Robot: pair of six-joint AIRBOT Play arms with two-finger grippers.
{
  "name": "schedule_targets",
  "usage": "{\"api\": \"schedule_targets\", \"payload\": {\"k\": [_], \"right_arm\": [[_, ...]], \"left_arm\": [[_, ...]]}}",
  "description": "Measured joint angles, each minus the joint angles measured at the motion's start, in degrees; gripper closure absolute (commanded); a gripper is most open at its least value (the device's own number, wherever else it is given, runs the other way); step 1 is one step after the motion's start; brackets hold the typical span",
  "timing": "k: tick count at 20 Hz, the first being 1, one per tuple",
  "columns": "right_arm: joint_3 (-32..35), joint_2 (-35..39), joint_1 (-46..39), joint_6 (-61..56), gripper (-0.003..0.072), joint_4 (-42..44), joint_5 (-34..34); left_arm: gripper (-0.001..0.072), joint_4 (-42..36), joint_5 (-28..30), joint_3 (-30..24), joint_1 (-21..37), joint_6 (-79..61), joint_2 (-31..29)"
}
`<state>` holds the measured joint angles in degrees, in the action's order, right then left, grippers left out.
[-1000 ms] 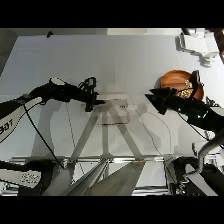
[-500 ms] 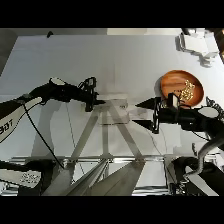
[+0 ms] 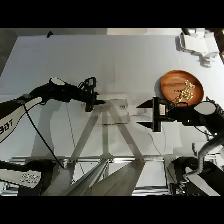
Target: Fold the box and place the chain.
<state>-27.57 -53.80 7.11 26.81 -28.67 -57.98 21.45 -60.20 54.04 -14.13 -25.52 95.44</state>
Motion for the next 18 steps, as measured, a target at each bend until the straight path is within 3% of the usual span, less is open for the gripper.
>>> {"api": "schedule_targets", "payload": {"k": [5, 11, 18], "right_arm": [[-1.8, -3.9, 0.0, -1.0, -0.0018, -5.1, 2.0], [-1.8, -8.1, 1.9, -1.4, -0.0019, -5.5, 3.6], [-1.7, -12.5, 8.9, -7.4, -0.0017, -1.9, 13.8]], "left_arm": [[0.0702, 0.0, 0.0, 0.0, 0.0, 0.0, 0.0], [0.0702, 0.0, 0.0, 0.0, 0.0, 0.0, 0.0], [0.0702, 0.0, 0.0, 0.0, 0.0, 0.0, 0.0]]}}
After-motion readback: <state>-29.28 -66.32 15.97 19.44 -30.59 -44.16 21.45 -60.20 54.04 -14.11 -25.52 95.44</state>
